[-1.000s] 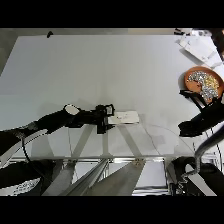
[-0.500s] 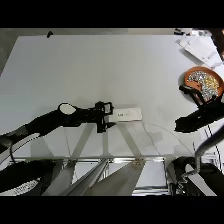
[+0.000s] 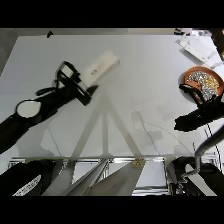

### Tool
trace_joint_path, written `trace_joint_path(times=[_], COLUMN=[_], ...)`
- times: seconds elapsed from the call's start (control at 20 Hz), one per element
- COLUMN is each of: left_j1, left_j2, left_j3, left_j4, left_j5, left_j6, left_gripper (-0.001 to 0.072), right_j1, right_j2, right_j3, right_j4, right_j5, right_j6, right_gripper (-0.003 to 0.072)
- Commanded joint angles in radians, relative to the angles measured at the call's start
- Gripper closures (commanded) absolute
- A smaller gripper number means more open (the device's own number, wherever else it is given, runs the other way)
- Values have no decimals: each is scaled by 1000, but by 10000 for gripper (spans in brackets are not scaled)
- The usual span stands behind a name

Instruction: Fold the box and place the chain.

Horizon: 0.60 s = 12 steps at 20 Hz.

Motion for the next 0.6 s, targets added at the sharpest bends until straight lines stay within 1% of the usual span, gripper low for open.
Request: trace_joint_path(times=[0.0,0.05,0.1,0.2,0.25,0.3,0.4,0.55], left_j1=[227,304,389,541,599,653,726,775], left_j2=[68,65,60,43,35,28,14,-25], left_j3=[0,0,0,0,-1,-1,-1,-2], left_j4=[167,291,459,777,884,922,934,960], left_j5=[-80,-151,-231,-360,-362,-348,-342,-362], left_j6=[-253,-373,-525,-781,-876,-962,-975,-976], left_gripper=[706,706,706,705,705,705,705,705], right_j1=[-1,-1,-1,-1,-1,-1,-1,-1], right_j2=[-1,-1,-1,-1,-1,-1,-1,-1], right_j3=[0,0,0,0,0,0,0,0], right_j4=[1,1,1,1,1,6,8,7], right_j5=[-3,-6,-11,-27,-40,-51,-61,-61], right_j6=[-1,-1,-1,-1,-1,0,-1,-1], right_gripper=[679,679,679,679,679,679,679,679])
